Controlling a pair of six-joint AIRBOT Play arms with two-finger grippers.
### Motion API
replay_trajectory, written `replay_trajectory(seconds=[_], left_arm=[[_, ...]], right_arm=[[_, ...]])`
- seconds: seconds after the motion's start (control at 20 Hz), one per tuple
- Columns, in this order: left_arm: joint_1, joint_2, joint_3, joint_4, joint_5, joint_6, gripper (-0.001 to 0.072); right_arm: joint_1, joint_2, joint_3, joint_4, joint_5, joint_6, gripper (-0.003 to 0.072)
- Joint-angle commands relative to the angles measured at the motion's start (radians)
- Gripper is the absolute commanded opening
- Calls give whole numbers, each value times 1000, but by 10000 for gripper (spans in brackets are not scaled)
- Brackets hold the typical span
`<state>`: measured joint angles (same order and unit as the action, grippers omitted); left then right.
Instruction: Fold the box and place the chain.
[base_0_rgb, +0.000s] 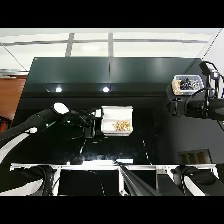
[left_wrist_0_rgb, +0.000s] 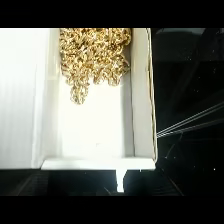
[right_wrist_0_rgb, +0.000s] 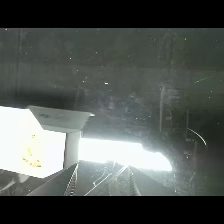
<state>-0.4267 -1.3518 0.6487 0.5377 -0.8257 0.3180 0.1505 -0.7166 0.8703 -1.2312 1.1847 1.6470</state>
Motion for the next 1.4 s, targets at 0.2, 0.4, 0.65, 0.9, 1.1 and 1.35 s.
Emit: replay_trajectory(seconds=[0.2,0.4,0.65,0.9,1.1,1.35], left_arm=[[-31,-9,8,4,8,-15,458],[-31,-9,8,4,8,-15,391],[-31,-9,8,4,8,-15,391],[-31,-9,8,4,8,-15,391],[-31,-9,8,4,8,-15,392],[-31,-9,8,4,8,-15,392]], right_arm=[[-1,1,0,0,-1,-3,389],[38,-37,-20,8,-89,-13,448],[147,-283,-24,150,-423,-240,682],[263,-434,-21,252,-507,-624,680],[295,-401,-21,226,-365,-924,680],[298,-373,-22,229,-227,-1043,680]])
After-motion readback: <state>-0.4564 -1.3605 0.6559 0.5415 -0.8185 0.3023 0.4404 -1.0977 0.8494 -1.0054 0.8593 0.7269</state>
